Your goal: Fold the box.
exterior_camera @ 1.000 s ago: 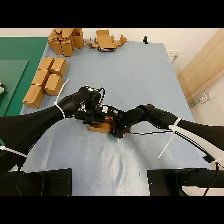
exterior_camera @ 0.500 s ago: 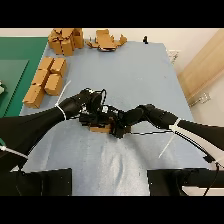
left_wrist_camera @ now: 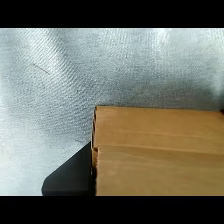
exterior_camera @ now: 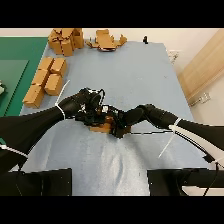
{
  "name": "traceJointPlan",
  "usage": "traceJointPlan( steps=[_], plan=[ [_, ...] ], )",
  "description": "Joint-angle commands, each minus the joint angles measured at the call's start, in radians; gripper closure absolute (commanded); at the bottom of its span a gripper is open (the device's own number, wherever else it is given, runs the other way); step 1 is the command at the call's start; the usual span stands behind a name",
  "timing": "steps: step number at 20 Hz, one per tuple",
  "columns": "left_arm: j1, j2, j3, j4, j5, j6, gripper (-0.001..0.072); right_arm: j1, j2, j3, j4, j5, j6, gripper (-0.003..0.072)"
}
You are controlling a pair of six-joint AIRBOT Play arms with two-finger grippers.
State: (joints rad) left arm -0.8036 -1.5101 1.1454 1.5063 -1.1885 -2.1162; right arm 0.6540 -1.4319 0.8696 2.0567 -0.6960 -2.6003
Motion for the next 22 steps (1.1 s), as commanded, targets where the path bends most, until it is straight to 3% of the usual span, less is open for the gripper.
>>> traceJointPlan(
  steps=[1, 6, 12, 15, 18, 19, 20, 22],
  plan=[
    [-0.001, 0.000, 0.001, 0.006, -0.027, -0.001, 0.0696, 0.001, 0.000, 0.000, 0.009, -0.003, 0.001, 0.0678],
    [-0.007, 0.000, 0.001, 0.117, -0.089, -0.045, 0.0695, 0.001, 0.000, 0.000, 0.013, -0.003, 0.001, 0.0678],
    [-0.019, 0.000, 0.001, 0.160, -0.104, -0.063, 0.0695, 0.001, 0.000, 0.000, 0.018, -0.005, 0.001, 0.0677],
    [-0.019, 0.000, 0.001, 0.142, -0.081, -0.034, 0.0689, 0.001, 0.000, 0.000, 0.020, -0.013, 0.001, 0.0678],
    [-0.015, 0.008, 0.001, 0.026, -0.011, 0.053, 0.0686, 0.001, 0.000, 0.000, 0.020, -0.024, 0.001, 0.0678],
    [-0.013, 0.011, 0.001, -0.003, 0.008, 0.074, 0.0549, 0.001, 0.000, 0.000, 0.020, -0.025, 0.001, 0.0678],
    [-0.011, 0.011, 0.001, -0.022, 0.020, 0.085, 0.0309, 0.001, 0.000, 0.000, 0.020, -0.025, 0.001, 0.0678],
    [-0.006, 0.011, 0.001, -0.026, 0.020, 0.106, 0.0291, 0.001, 0.000, 0.000, 0.020, -0.027, 0.000, 0.0678]
  ],
)
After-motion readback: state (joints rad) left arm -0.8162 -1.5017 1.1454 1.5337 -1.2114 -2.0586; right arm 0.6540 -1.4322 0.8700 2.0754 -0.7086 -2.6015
